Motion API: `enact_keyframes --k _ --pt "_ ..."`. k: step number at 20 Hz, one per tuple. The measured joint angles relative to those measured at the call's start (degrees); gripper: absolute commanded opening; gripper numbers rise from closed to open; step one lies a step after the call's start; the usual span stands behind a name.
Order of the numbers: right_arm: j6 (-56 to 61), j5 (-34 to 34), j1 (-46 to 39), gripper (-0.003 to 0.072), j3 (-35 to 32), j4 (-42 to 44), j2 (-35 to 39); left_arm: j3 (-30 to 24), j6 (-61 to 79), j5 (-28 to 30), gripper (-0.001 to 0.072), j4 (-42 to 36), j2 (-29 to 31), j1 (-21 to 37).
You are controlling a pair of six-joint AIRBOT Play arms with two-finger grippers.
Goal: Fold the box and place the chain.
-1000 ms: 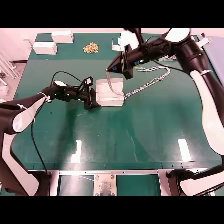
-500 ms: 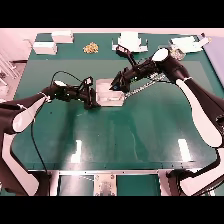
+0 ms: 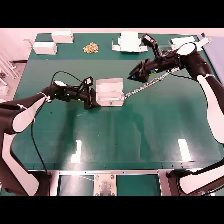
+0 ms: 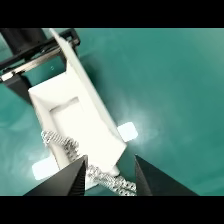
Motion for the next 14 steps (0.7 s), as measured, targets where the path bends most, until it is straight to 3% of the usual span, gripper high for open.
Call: enact_keyframes --k 3,4,6,13,14 --pt "-2.27 0.20 -1.29 0.0403 -2.62 -2.89 0.09 0.00 0.00 0.00 0.0533 0.00 0.00 0.02" --pt "-4.50 -0.59 -1.64 0.0500 -3.76 -3.89 0.04 0.00 0.00 0.00 0.0533 -0.02 0.00 0.02" --pt "-10.29 -3.87 -2.32 0.0536 -5.84 -5.57 -0.66 0.00 0.00 0.00 0.0533 0.00 0.00 0.02" --pt "-27.34 -9.40 -0.39 0.0568 -8.04 -7.48 -6.93 0.00 -0.02 0.00 0.0533 -0.02 0.00 0.02" --pt "-28.79 -9.68 0.31 0.0611 -8.11 -7.63 -7.58 0.00 0.00 0.00 0.0533 0.00 0.00 0.02"
